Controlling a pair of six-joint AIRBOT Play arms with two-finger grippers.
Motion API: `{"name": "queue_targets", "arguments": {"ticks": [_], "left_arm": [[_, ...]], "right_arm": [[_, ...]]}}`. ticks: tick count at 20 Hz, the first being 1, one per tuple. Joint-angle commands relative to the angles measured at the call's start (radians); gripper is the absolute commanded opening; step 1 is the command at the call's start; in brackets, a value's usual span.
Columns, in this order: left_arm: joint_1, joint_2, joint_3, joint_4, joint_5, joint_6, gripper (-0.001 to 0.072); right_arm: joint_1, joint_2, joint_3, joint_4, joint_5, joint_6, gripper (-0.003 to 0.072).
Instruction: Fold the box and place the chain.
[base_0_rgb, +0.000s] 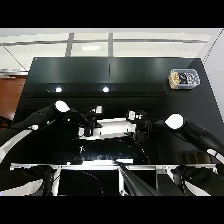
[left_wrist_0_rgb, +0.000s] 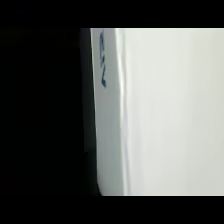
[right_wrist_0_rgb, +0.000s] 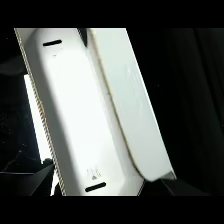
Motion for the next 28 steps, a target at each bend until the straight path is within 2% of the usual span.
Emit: {"name": "queue_targets", "arguments": {"ticks": [1, 8, 11, 15, 28], "left_arm": [[0.0, 0.0, 0.0, -0.003, 0.0, -0.001, 0.003], [0.001, 0.0, 0.0, -0.003, 0.0, -0.001, 0.0029], [0.001, 0.0, 0.0, -0.003, 0.0, -0.001, 0.003], [0.001, 0.0, 0.0, -0.003, -0.001, -0.001, 0.0029], [0.001, 0.0, 0.0, -0.003, -0.001, -0.001, 0.003]], "right_arm": [[-0.002, -0.031, 0.0, 0.071, 0.04, -0.095, 0.0703], [-0.004, -0.076, -0.039, 0.058, 0.053, -0.193, 0.0703], [-0.004, -0.103, -0.039, 0.074, 0.019, -0.252, 0.0703], [-0.004, -0.146, -0.039, 0.095, 0.016, -0.254, 0.0703], [-0.003, -0.146, -0.039, 0.095, -0.001, -0.244, 0.0702]]}}
